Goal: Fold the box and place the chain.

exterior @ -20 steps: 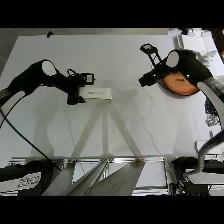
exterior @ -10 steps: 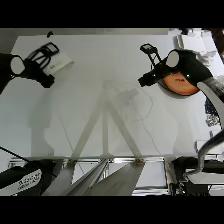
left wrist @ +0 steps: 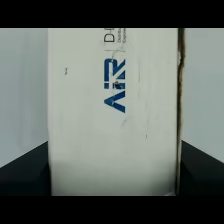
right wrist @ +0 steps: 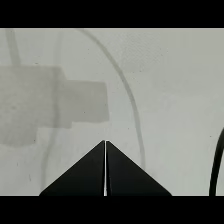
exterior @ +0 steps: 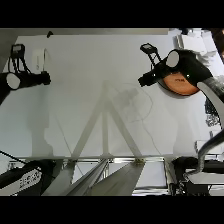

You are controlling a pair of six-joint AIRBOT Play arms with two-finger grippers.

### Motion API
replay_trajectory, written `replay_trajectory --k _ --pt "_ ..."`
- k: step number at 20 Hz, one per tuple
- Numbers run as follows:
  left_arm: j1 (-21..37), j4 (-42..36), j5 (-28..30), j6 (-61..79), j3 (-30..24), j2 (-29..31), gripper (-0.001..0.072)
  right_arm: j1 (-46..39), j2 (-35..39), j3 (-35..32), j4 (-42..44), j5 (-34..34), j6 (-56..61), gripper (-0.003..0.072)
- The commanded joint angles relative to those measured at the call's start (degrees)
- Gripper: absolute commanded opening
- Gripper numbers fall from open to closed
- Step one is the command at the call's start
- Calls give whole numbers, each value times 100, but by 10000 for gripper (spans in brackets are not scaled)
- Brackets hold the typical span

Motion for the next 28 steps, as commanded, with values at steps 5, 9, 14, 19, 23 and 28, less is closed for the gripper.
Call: replay_trajectory --k 5,9,14,19,23,28 --pt "76 527 31 -264 -776 -46 19 -2 -2 -2 0 -13 -2 14" --pt "76 673 7 -72 -778 -48 20 -2 -2 -2 0 -13 -2 14" --pt "76 691 -57 490 -776 -358 225 -2 -2 -2 0 -13 -2 14" --pt "74 710 -116 625 -776 -485 230 -2 -2 -2 0 -13 -2 14" --pt "72 710 -184 621 -776 -481 695 -2 -2 -2 0 -13 -2 14" --pt "70 710 -431 621 -774 -83 697 -2 -2 -2 0 -11 -2 14"
